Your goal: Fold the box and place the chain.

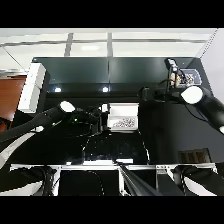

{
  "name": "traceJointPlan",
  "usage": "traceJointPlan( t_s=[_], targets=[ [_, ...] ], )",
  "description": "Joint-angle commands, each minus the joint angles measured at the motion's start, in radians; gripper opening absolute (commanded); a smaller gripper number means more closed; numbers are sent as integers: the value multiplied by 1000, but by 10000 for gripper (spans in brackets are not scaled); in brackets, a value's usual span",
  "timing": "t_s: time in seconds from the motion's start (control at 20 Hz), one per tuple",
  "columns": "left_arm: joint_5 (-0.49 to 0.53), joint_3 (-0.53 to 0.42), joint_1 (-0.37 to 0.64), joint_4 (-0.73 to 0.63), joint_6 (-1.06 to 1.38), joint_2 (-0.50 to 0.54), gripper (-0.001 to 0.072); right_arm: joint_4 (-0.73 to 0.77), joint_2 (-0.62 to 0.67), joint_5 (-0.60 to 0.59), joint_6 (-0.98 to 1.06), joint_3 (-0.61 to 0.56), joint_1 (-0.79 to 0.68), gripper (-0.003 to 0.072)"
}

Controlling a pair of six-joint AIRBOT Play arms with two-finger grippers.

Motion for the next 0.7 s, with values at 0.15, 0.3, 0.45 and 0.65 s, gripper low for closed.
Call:
traceJointPlan(
  t_s=[0.15,0.3,0.45,0.65],
  targets=[
    [2,1,0,0,1,0,334,30,-143,208,-526,109,10,706],
    [2,1,0,0,0,0,334,37,-98,332,-832,149,11,706],
    [2,1,0,0,1,0,334,80,-66,426,-967,150,11,706],
    [2,1,0,0,0,0,334,80,-67,480,-1054,95,25,706]
  ],
)
